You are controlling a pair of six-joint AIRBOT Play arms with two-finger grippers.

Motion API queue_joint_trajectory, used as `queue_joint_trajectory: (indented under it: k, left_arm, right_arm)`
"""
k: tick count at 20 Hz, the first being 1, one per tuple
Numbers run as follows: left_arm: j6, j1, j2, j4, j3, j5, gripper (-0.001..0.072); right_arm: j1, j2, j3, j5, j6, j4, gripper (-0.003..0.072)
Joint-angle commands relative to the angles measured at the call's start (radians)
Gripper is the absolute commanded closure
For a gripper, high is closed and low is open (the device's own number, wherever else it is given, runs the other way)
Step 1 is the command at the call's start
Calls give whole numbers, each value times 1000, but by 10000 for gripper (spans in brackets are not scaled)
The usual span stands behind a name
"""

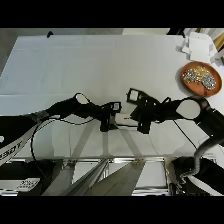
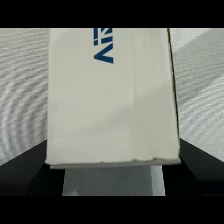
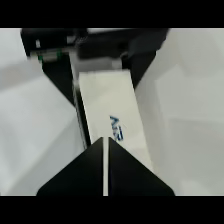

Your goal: Fold the box and place the chain.

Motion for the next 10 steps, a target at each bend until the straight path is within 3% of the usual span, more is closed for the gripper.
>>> queue_joint_trajectory:
  k: [1,4,10]
  left_arm:
    - [0,0,1,0,0,1,319]
    - [0,0,1,0,0,0,319]
    - [0,0,1,0,0,1,319]
  right_arm:
    - [-76,0,-74,-47,-169,422,676]
    - [-112,-42,-181,-61,-247,584,676]
    - [-114,-121,-245,-73,-246,575,673]
